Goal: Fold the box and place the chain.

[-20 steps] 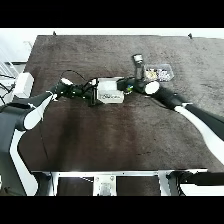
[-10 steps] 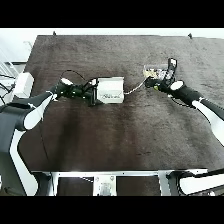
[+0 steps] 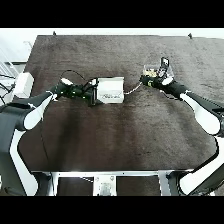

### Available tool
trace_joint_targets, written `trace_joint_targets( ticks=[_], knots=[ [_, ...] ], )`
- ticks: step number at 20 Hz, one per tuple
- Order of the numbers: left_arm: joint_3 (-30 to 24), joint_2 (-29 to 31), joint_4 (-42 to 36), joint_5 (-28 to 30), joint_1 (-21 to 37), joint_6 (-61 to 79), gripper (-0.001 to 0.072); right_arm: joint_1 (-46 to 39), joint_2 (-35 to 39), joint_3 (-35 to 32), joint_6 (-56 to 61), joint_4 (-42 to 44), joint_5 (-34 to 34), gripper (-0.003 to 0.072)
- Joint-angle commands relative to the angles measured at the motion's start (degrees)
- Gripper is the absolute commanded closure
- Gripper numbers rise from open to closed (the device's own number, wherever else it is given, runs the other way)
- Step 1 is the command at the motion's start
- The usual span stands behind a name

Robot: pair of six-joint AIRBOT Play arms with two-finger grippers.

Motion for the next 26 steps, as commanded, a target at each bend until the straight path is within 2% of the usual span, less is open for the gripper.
trace_joint_targets(
  ticks=[1,2,3,9,12,15,17,21,26],
  knots=[
    [0.1,0.0,0.0,0.0,0.0,0.0,0.0403,-0.3,-1.2,1.2,0.1,0.1,-0.2,0.0582],
    [0.1,0.0,0.0,0.0,0.0,0.0,0.0403,-0.2,-1.2,1.2,-0.3,0.1,-0.2,0.0657],
    [0.1,0.0,0.0,0.0,0.0,0.0,0.0404,-0.2,-1.2,1.4,-0.3,0.0,-0.2,0.0678],
    [0.1,0.0,0.0,0.0,0.0,0.0,0.0403,0.2,5.4,1.3,-0.3,-0.1,6.1,0.0680],
    [0.1,0.0,0.0,0.0,0.0,0.0,0.0403,1.5,11.7,1.3,-1.8,-0.3,11.3,0.0680],
    [0.1,0.0,0.0,0.0,0.0,0.0,0.0403,4.0,20.3,1.3,-1.7,-5.2,18.3,0.0680],
    [0.1,0.0,0.0,0.0,0.0,0.0,0.0403,6.6,25.6,1.1,-1.6,-8.8,19.2,0.0680],
    [0.1,0.0,0.0,0.0,0.0,0.0,0.0404,10.4,33.7,-0.2,-1.5,-10.7,19.8,0.0680],
    [0.1,0.0,0.0,0.0,0.0,0.0,0.0404,15.2,38.4,-0.8,-1.5,-11.3,20.1,0.0680]
  ],
)
